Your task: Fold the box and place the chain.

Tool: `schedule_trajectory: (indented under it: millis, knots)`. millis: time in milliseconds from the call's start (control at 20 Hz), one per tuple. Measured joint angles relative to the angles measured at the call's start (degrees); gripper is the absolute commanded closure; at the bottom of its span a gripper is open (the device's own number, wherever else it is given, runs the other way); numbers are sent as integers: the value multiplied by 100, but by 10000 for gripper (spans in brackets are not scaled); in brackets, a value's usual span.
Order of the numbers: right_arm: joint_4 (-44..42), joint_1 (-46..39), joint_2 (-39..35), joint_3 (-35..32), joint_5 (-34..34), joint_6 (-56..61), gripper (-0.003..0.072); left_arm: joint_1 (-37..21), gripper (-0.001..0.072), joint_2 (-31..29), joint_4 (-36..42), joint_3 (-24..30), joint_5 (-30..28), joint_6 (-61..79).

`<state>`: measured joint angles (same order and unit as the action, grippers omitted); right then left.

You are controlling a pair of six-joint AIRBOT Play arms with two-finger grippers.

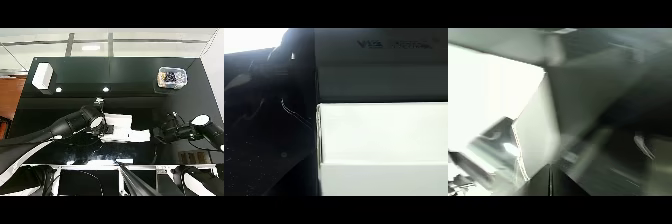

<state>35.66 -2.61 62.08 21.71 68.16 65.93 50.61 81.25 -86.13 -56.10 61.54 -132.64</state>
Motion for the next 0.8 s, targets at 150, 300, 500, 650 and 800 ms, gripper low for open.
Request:
schedule_trajectory:
  millis: [150, 300, 500, 650, 800]
  knots:
    - [-651, 140, 46, -31, -26, -487, 427, 0, 683, 0, 7, 0, 4, 26]
    - [-920, 315, 63, -37, -26, -726, 165, 0, 683, 0, 7, 0, 4, 24]
    - [-1029, 715, 70, 31, -192, -846, 167, 0, 683, 0, 4, 0, 9, 15]
    - [-839, 730, 70, 313, -85, -872, 167, 0, 683, 0, 7, 0, -2, 9]
    - [-573, 442, 70, 717, 400, -892, 168, 0, 683, 0, 7, 0, 0, 11]
